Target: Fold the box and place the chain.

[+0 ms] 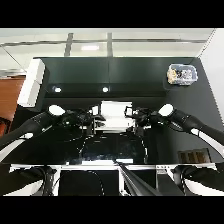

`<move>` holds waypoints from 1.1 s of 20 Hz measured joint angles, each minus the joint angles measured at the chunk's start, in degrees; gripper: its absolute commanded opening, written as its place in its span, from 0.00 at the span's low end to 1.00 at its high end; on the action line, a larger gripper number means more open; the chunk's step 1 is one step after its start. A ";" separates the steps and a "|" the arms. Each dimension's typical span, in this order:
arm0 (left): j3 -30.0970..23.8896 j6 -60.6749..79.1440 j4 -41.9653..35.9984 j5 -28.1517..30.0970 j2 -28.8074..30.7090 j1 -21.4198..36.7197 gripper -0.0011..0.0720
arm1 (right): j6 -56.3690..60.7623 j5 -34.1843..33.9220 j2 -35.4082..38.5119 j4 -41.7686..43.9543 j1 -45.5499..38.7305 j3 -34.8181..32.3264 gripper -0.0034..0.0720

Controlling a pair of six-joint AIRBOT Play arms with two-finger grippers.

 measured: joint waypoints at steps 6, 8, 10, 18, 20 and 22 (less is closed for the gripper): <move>0.50 -2.89 -1.73 -0.48 -0.96 -0.13 0.16 | -0.02 -0.04 0.00 0.00 0.00 0.00 0.21; 0.55 -3.21 -1.68 -0.94 -1.03 -0.15 0.58 | -0.02 -0.04 0.00 0.00 0.00 0.00 0.21; 0.55 -3.45 -1.57 -1.01 -1.09 -0.15 0.32 | -0.02 -0.04 0.00 0.00 0.00 0.00 0.21; 1.16 -10.47 4.92 -1.55 1.97 1.68 0.05 | 0.04 -0.07 0.00 0.02 0.00 0.00 0.21; 1.97 -22.82 12.92 -1.92 5.88 4.46 0.05 | 0.00 -0.09 0.00 0.00 0.00 0.00 0.21; 2.40 -36.35 22.47 -3.67 10.32 8.70 0.05 | 0.00 -0.09 0.00 0.00 0.00 0.00 0.21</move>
